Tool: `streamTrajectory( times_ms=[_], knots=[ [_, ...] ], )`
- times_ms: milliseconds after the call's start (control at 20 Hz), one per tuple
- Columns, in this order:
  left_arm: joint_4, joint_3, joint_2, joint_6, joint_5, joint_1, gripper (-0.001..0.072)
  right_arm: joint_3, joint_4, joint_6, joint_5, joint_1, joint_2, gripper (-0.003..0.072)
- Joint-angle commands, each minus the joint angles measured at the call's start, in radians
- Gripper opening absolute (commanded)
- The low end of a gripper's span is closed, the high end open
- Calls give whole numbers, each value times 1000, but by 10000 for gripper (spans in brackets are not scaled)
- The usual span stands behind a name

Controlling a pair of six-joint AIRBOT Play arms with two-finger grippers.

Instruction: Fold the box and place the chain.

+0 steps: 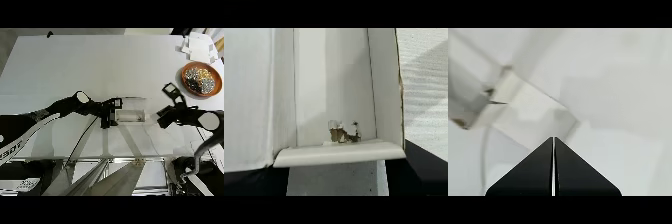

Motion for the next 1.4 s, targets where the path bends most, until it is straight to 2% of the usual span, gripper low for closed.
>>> streamTrajectory(
  times_ms=[0, 100, 200, 300, 450, 650, 900, 1350],
  knots=[
    [1, 0, 0, 1, 0, 0, 8, 1, -40, 217, 84, -177, 20, 13],
    [1, 0, 0, 1, 0, 0, 8, 0, -5, 217, 76, -221, -29, 13],
    [1, 0, 0, 1, 0, 0, 8, -3, 98, 201, 57, -222, -102, 13],
    [1, 0, 0, 1, 0, 0, 8, -6, 187, 142, 32, -222, -191, 13],
    [1, 0, 0, 1, 0, 0, 8, -6, 220, 69, 8, -222, -321, 13],
    [1, 0, 0, 1, 0, 0, 8, -6, 360, -57, 0, -222, -436, 13],
    [1, 0, 0, 1, 0, 0, 8, -6, 397, -82, -12, -221, -496, 13],
    [1, 0, 0, 1, 0, 0, 8, -6, 488, -156, 37, -161, -455, 13]
  ],
)
